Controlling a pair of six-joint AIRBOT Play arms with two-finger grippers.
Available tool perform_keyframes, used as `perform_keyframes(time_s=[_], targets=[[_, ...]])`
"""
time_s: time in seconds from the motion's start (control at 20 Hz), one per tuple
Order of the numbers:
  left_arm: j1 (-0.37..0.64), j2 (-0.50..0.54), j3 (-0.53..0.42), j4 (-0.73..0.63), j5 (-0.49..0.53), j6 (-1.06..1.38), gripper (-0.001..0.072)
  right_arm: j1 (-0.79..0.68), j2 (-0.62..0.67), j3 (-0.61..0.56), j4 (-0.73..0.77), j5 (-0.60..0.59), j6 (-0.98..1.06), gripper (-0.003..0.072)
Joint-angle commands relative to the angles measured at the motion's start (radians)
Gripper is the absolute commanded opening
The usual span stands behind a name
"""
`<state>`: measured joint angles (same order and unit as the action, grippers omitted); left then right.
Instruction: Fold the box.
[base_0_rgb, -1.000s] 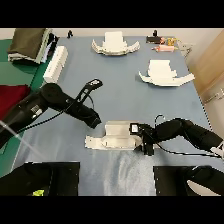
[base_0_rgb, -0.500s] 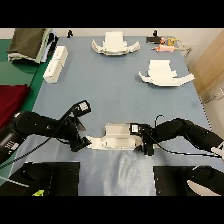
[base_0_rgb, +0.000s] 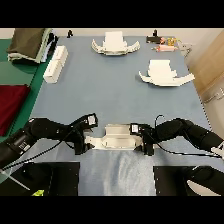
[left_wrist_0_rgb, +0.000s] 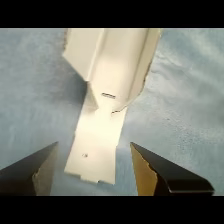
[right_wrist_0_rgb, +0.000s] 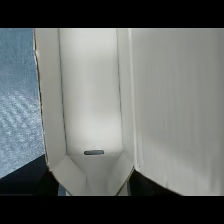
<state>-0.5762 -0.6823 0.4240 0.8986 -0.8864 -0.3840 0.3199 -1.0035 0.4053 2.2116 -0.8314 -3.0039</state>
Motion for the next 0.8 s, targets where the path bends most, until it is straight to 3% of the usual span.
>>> perform_keyframes(time_s=[0.0, 0.2, 0.25, 0.3, 0.4, 0.45, 0.75], targets=[[-0.014, -0.116, -0.010, -0.164, 0.076, 0.239, 0.0698, -0.001, 0.001, 0.000, -0.002, 0.000, 0.000, 0.0503], [-0.078, -0.253, -0.008, -0.265, 0.121, 0.386, 0.0672, 0.000, 0.001, 0.000, -0.005, 0.000, 0.000, 0.0503], [-0.092, -0.275, -0.008, -0.267, 0.127, 0.406, 0.0514, -0.001, 0.001, 0.000, -0.005, 0.000, 0.000, 0.0503], [-0.102, -0.293, -0.008, -0.267, 0.142, 0.427, 0.0413, -0.001, 0.001, 0.000, -0.005, 0.000, 0.000, 0.0503], [-0.114, -0.309, -0.008, -0.271, 0.204, 0.428, 0.0346, 0.000, 0.001, 0.000, -0.005, 0.000, 0.000, 0.0503], [-0.116, -0.309, -0.008, -0.270, 0.219, 0.429, 0.0167, -0.001, 0.001, 0.000, -0.005, 0.000, 0.000, 0.0503], [-0.117, -0.309, -0.008, -0.320, 0.233, 0.465, 0.0164, -0.001, 0.001, 0.000, -0.005, 0.000, 0.000, 0.0503]])
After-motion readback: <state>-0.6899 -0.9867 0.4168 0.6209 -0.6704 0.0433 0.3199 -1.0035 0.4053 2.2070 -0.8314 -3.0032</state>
